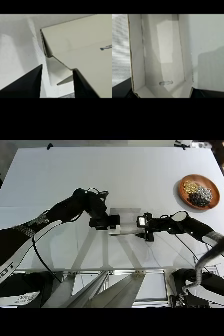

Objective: Fold the box and place the chain.

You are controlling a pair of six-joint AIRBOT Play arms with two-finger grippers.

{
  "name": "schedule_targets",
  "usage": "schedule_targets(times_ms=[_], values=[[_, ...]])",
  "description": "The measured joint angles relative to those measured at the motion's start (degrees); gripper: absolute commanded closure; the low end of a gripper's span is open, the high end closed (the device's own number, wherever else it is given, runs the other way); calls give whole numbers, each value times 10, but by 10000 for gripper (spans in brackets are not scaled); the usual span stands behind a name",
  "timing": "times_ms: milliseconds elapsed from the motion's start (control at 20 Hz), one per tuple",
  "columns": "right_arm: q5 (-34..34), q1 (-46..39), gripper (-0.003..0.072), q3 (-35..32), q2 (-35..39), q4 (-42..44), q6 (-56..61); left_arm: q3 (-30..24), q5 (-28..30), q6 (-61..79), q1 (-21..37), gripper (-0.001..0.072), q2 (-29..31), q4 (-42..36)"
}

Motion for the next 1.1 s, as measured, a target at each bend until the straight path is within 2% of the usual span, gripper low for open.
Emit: schedule_targets(times_ms=[50,600,800,900,1100], values=[[0,0,207,0,0,0,0,1,-3,-5,-3,373,-1,0],[-2,0,207,0,0,0,0,1,-37,-69,-18,397,-6,3],[-2,0,207,0,0,0,0,1,-49,-102,-33,397,-7,38],[-2,0,207,0,0,0,0,2,-55,-120,-43,438,-7,63],[-2,0,207,0,0,0,0,2,-57,-135,-52,438,-7,90]])
